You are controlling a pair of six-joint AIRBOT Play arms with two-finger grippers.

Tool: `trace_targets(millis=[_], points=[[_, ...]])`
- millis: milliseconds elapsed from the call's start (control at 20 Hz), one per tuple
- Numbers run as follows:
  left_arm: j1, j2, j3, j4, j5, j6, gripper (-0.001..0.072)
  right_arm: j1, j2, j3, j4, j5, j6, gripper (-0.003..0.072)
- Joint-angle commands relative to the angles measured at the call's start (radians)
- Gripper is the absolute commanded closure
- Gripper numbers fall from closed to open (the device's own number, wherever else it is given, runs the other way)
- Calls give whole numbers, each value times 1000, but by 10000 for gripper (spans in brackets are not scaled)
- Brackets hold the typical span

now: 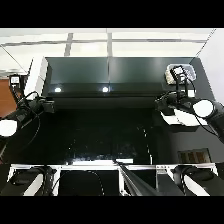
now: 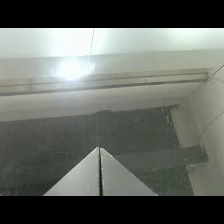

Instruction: Fold the box and place the chain.

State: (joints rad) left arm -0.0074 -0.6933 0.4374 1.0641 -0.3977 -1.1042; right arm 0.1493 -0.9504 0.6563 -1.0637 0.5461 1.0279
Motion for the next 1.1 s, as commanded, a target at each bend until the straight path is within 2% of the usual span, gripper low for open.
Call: trace_targets(millis=[0, 550, 700, 800, 850, 900, 950, 1000, 1050], points=[[0, 1, 0, 0, 0, 0, 682, 0, 0, 1, 0, 0, 0, 673], [0, 1, 0, 0, 0, 0, 682, 0, 0, 1, 0, 0, 1, 673], [0, 0, 0, -10, 32, -3, 682, 1, 0, 1, 110, -16, 1, 673], [-1, 0, 0, -56, 39, -3, 682, 3, -6, 1, 203, -81, 1, 673], [-1, 0, 0, -60, 39, -3, 682, 2, -13, 1, 201, -129, 1, 671], [-1, 0, 0, -60, 40, -3, 682, 0, -21, 1, 200, -187, 2, 560], [-1, 0, 0, -60, 55, -3, 682, 0, -32, 1, 200, -255, 11, 110], [-1, 0, 0, -61, 71, -3, 682, 0, -40, 1, 199, -305, 12, -34], [-1, -2, 0, -61, 91, -3, 681, -7, -41, 2, 191, -330, 11, -34]])
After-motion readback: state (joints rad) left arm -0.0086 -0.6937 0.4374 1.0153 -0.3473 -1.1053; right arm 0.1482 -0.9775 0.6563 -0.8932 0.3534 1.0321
